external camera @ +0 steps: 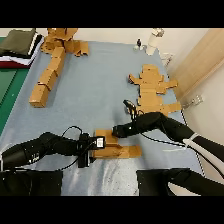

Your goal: Fold the box.

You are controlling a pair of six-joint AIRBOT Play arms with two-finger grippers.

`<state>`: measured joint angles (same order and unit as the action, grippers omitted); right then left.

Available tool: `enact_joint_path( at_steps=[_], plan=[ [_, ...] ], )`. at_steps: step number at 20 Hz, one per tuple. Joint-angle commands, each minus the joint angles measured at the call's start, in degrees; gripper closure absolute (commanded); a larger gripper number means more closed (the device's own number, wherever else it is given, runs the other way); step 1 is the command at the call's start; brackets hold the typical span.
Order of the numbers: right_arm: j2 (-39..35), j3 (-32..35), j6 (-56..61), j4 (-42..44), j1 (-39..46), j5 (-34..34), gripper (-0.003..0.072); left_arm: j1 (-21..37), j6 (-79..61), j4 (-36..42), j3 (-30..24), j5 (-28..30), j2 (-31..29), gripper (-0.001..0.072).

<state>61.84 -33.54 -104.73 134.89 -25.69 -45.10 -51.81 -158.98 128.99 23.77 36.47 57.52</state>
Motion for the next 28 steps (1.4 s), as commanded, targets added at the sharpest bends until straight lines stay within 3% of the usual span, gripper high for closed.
enact_joint_path(
  at_steps=[1,3,6,9,11,12,13,14,17,23,24,26,28],
  plan=[
    [-6.6,-3.1,-0.7,-5.7,0.0,-0.5,0.0688,0.0,0.0,0.0,0.0,0.0,0.0,0.0234],
    [-12.1,-3.1,0.5,-10.6,0.0,-4.4,0.0688,0.0,0.0,0.0,0.0,0.0,0.0,0.0234],
    [-18.6,-1.9,5.5,-21.3,-0.4,-15.6,0.0688,0.0,0.0,0.0,0.0,0.0,0.0,0.0234],
    [-25.8,3.9,1.8,-21.0,-3.9,-23.7,0.0687,0.0,0.0,0.0,0.0,0.0,0.0,0.0234],
    [-29.6,8.6,-6.3,-19.7,-8.0,-25.2,0.0676,0.0,0.0,0.0,0.0,0.0,0.0,0.0234],
    [-30.6,10.3,-9.6,-20.8,-9.5,-23.2,0.0469,0.0,0.0,0.0,0.0,0.0,0.0,0.0234],
    [-30.6,11.1,-13.1,-22.4,-10.2,-20.2,0.0193,0.0,0.0,0.0,0.0,0.0,0.0,0.0233],
    [-30.0,11.4,-17.0,-23.4,-10.5,-17.0,0.0142,0.0,0.0,0.0,0.0,0.0,0.0,0.0234],
    [-25.4,11.4,-25.2,-22.7,-10.5,-8.7,0.0142,0.0,0.0,0.0,0.0,0.0,0.0,0.0234],
    [-16.9,11.3,-41.7,-18.3,-10.5,-0.2,0.0148,0.0,0.0,0.0,0.0,0.0,0.0,0.0234],
    [-16.9,11.3,-44.4,-16.5,-10.5,-0.4,0.0197,0.0,0.0,0.0,0.0,0.0,0.0,0.0234],
    [-16.9,11.3,-49.8,-12.8,-10.7,-1.0,0.0447,0.0,0.0,0.0,0.0,0.0,0.0,0.0234],
    [-16.9,11.3,-51.4,-12.4,-12.0,0.0,0.0538,0.0,0.0,0.0,0.0,0.0,0.0,0.0234]
  ],
)
